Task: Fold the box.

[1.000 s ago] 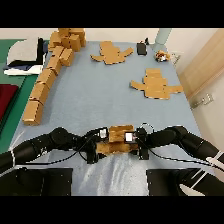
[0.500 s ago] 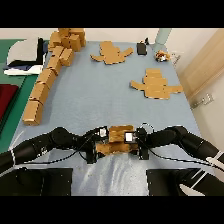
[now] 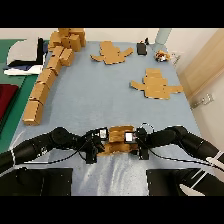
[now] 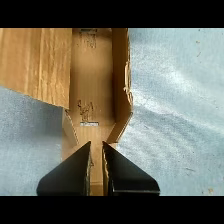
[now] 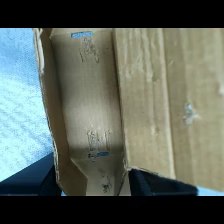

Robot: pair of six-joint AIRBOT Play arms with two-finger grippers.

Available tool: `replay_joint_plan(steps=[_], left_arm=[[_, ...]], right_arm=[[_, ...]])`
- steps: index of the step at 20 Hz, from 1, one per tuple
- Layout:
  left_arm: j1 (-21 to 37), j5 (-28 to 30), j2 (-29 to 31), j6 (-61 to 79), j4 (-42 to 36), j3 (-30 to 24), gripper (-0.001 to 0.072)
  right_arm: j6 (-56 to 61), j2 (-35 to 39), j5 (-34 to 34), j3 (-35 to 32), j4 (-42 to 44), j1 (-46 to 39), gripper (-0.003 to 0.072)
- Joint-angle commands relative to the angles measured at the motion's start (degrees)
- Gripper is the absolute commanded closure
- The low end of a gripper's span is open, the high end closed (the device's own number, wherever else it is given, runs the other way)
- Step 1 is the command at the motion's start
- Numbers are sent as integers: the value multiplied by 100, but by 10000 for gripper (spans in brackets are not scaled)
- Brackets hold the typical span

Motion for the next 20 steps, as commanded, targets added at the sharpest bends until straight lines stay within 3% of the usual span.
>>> replay_joint_plan(steps=[1,2,3,4,19,20], left_arm=[[13,-39,0,31,28,-35,581],[15,-42,0,31,31,-79,524],[50,-52,0,28,28,-133,287],[96,-52,2,0,26,-190,140],[111,61,4,-7,-361,-74,142],[72,63,4,24,-361,-70,231]], right_arm=[[0,4,0,4,0,4,175],[0,4,0,4,0,4,175],[0,4,0,4,0,4,175],[0,4,0,4,0,4,175],[0,4,0,4,0,4,175],[0,4,0,4,0,4,175]])
